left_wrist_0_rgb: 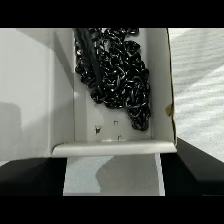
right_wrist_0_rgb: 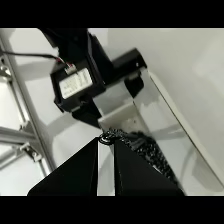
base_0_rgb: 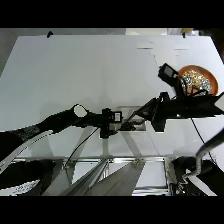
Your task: Fold the box and place the chain.
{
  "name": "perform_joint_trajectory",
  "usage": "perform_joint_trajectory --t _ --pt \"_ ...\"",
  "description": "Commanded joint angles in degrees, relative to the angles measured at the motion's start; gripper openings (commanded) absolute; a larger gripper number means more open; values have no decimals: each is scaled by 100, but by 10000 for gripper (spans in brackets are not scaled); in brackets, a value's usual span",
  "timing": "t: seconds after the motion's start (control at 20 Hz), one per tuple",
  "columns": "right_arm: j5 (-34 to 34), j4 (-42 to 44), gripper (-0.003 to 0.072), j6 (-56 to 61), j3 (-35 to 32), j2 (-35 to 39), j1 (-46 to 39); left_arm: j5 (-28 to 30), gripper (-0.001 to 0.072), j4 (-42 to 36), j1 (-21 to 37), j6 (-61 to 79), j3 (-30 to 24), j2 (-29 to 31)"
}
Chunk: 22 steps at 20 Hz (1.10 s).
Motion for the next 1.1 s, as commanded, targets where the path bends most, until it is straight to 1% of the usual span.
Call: perform_joint_trajectory --t 0.0,0.2,0.3,0.55,0.65,0.7,0.75,0.85,0.95,1.05 --pt "-234 -332 13 339 -289 -297 146 0 133 0 -2 0 -2 4" --pt "-848 -315 14 337 -911 -560 146 0 133 0 -4 0 -2 4" --pt "-1152 -313 14 334 -1097 -636 232 -2 133 2 -2 0 -2 4" --pt "-1580 -313 20 339 -1143 -649 708 0 133 0 -2 0 -2 4" --pt "-1694 -317 127 466 -1143 -649 728 0 133 0 -2 0 -2 4" --pt "-1685 -317 194 487 -1139 -645 721 0 133 2 -4 0 -2 4" --pt "-1613 -310 199 487 -1126 -632 721 0 133 0 -2 0 -2 4" --pt "-1207 -382 198 485 -920 -581 614 0 133 2 -2 0 -2 4" --pt "-782 -529 195 507 -529 -487 291 0 133 0 -2 0 -2 4" --pt "-616 -933 155 756 -76 -400 -122 0 133 0 -2 0 -2 4"
